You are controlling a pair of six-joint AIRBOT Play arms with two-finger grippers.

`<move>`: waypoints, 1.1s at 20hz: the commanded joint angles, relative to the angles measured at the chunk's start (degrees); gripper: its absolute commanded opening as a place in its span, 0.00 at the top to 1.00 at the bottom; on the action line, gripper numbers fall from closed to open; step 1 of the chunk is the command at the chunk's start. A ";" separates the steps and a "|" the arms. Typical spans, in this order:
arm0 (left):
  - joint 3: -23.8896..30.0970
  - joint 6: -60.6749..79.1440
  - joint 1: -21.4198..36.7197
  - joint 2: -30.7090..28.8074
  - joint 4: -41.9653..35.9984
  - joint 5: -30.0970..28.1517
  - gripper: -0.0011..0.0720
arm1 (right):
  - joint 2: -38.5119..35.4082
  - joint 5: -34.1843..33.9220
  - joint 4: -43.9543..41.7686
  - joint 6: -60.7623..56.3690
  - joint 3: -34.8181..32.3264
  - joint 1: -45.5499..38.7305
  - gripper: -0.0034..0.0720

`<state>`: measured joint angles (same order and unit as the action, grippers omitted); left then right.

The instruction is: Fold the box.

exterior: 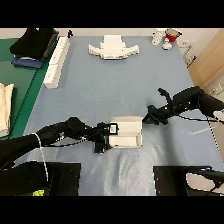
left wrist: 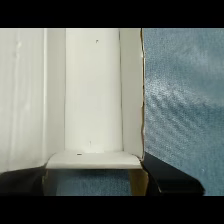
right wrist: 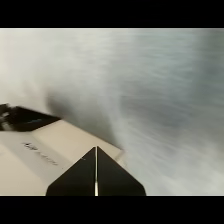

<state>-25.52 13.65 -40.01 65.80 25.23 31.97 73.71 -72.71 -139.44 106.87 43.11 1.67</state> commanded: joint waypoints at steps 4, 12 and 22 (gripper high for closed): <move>-0.02 0.02 -0.02 0.00 0.02 -0.02 0.29 | 4.44 -8.48 -12.04 17.57 0.50 2.45 0.95; -0.02 0.00 -0.02 0.00 0.02 -0.02 0.29 | -6.73 0.98 -5.18 23.63 -3.72 13.86 0.95; -0.02 0.00 -0.02 0.00 0.02 -0.02 0.29 | -27.85 31.52 0.42 29.27 -19.45 31.71 0.95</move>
<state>-25.52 13.63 -40.01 65.80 25.26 31.97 51.31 -50.98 -140.44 134.69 28.75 28.64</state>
